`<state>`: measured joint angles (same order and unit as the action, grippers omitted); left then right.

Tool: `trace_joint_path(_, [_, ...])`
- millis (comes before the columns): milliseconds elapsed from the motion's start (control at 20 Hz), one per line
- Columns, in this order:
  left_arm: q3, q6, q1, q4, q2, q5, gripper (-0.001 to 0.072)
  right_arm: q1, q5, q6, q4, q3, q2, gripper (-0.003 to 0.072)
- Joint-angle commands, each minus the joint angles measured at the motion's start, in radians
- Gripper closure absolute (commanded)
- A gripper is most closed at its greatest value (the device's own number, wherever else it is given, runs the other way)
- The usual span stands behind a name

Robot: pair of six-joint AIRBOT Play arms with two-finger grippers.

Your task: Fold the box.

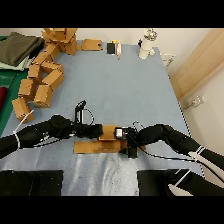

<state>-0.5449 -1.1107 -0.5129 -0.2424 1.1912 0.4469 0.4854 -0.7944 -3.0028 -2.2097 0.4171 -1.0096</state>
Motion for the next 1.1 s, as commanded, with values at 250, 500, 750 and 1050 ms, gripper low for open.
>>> trace_joint_path(250, [-0.043,0.169,0.166,0.024,-0.08,0.33,0.0698,0.001,0.0,0.001,0.0,0.0,0.001,0.018])
trace_joint_path(500, [-0.035,0.504,0.389,0.058,-0.144,0.703,0.0698,0.001,0.0,0.001,0.0,0.0,0.001,0.018])
trace_joint_path(750, [-0.035,0.769,0.46,-0.17,-0.275,0.794,0.0697,0.001,0.0,0.001,0.003,0.0,0.001,0.018])
trace_joint_path(1050, [-0.036,0.916,0.301,-0.341,-0.328,0.667,0.0398,0.0,0.0,0.001,0.007,0.0,0.001,0.018])
